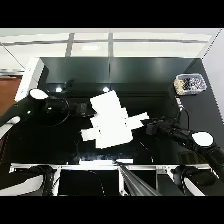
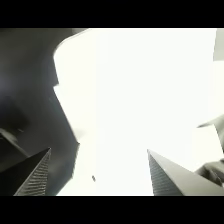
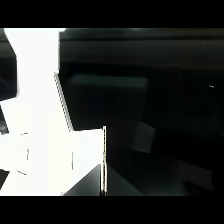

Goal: Fold the box and place the chain.

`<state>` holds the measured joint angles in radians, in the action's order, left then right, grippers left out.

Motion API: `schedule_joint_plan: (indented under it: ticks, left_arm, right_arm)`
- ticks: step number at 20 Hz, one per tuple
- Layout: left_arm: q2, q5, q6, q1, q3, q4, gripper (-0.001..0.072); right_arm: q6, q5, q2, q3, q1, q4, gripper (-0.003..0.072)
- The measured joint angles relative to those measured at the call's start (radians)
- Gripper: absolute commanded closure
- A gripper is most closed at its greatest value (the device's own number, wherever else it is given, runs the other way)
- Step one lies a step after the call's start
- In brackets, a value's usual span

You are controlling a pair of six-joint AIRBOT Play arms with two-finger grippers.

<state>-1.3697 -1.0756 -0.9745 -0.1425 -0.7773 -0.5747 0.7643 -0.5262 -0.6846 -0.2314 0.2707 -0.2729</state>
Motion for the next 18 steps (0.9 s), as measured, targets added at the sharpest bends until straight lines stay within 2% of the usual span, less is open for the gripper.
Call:
schedule_joint_plan:
  ticks: [7,9,10,12,13,16,18]
  left_arm:
    - [-0.261,-0.274,0.215,0.000,-0.063,0.188,0.0024]
    - [-0.302,-0.328,0.287,0.000,-0.086,0.203,0.0141]
    - [-0.318,-0.344,0.311,-0.001,-0.102,0.195,0.0177]
    - [-0.344,-0.377,0.346,-0.002,-0.143,0.166,0.0405]
    - [-0.356,-0.389,0.362,-0.003,-0.166,0.145,0.0477]
    - [-0.375,-0.427,0.396,-0.013,-0.225,0.076,0.0490]
    - [-0.380,-0.437,0.412,-0.019,-0.254,0.039,0.0681]
  right_arm:
    - [0.007,0.036,0.003,0.002,0.031,0.000,0.0671]
    - [0.011,0.035,0.003,0.002,0.032,0.000,0.0671]
    - [0.014,0.035,0.003,0.002,0.033,0.000,0.0671]
    - [0.015,0.034,0.003,0.002,0.034,0.000,0.0671]
    - [0.015,0.034,0.003,0.002,0.034,0.000,0.0671]
    - [0.018,0.031,0.003,0.002,0.034,0.000,0.0671]
    - [0.018,0.031,0.003,0.002,0.034,-0.003,0.0670]
